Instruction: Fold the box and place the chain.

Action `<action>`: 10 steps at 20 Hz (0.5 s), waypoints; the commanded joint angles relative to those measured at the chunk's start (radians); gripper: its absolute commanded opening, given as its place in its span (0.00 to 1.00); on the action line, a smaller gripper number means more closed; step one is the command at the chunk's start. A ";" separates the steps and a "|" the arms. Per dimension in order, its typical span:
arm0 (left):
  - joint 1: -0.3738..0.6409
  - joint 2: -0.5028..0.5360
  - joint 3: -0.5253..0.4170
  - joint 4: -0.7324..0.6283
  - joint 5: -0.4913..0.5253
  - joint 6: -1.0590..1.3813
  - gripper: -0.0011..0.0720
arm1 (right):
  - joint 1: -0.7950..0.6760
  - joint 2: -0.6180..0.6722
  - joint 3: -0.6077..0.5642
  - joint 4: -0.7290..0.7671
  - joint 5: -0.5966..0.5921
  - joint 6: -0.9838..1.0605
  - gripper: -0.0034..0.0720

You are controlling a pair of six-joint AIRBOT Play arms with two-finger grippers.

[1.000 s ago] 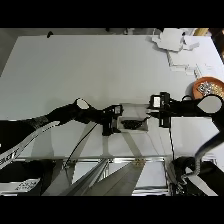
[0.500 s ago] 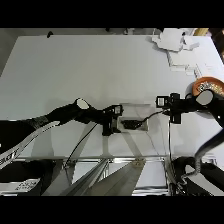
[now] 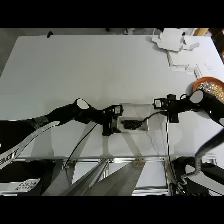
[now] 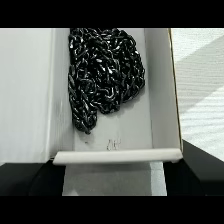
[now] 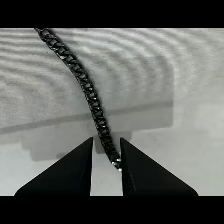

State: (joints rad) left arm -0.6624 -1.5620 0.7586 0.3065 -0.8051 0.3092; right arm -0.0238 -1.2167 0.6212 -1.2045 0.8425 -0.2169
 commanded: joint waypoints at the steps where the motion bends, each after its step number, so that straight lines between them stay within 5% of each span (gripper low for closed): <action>1: 0.000 0.001 0.000 0.000 0.000 0.000 0.30 | 0.000 -0.023 0.000 0.016 -0.014 -0.021 0.26; 3: 0.000 0.001 0.000 0.000 0.000 0.000 0.30 | 0.000 -0.021 0.000 0.016 0.001 -0.019 0.07; 10: 0.000 0.001 0.000 0.000 0.000 0.000 0.30 | 0.000 0.174 0.000 0.014 0.144 0.078 0.07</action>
State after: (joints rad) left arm -0.6624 -1.5620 0.7586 0.3065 -0.8051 0.3096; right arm -0.0242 -1.1294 0.6209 -1.1942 0.9218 -0.2005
